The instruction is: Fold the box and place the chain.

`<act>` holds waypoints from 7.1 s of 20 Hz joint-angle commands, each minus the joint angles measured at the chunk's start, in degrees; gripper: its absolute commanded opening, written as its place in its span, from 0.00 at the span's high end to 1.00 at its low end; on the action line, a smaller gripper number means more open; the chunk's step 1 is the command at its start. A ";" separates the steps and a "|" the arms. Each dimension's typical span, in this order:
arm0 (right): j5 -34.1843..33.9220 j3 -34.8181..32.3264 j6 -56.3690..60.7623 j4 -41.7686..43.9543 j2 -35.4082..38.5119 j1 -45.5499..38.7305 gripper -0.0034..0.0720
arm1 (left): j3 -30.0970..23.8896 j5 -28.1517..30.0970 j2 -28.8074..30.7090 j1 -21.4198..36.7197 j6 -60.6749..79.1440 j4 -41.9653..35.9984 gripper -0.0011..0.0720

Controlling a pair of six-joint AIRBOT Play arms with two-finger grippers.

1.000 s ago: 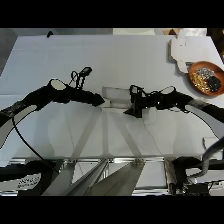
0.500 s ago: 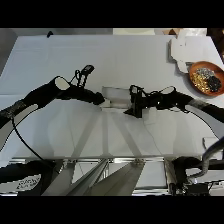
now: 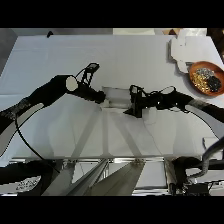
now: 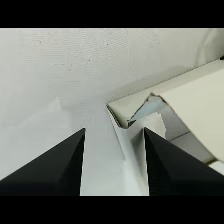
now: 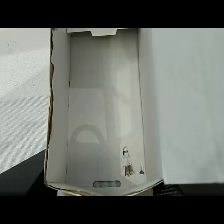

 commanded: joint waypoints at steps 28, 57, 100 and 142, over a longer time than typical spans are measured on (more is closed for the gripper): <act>-0.02 0.02 0.00 0.09 0.04 0.02 0.35 | 13.81 -17.20 -11.02 -11.85 -43.60 26.67 0.54; -0.02 0.02 0.00 0.09 0.04 0.02 0.35 | 14.05 -18.53 -0.92 -6.16 -38.91 14.78 0.35; -0.02 0.02 0.00 0.09 0.04 0.02 0.35 | 3.21 -27.89 -17.73 19.85 115.16 -37.22 0.03; -0.02 0.02 0.00 0.09 0.04 0.02 0.35 | 3.23 -18.21 -17.38 11.87 110.71 -35.39 0.53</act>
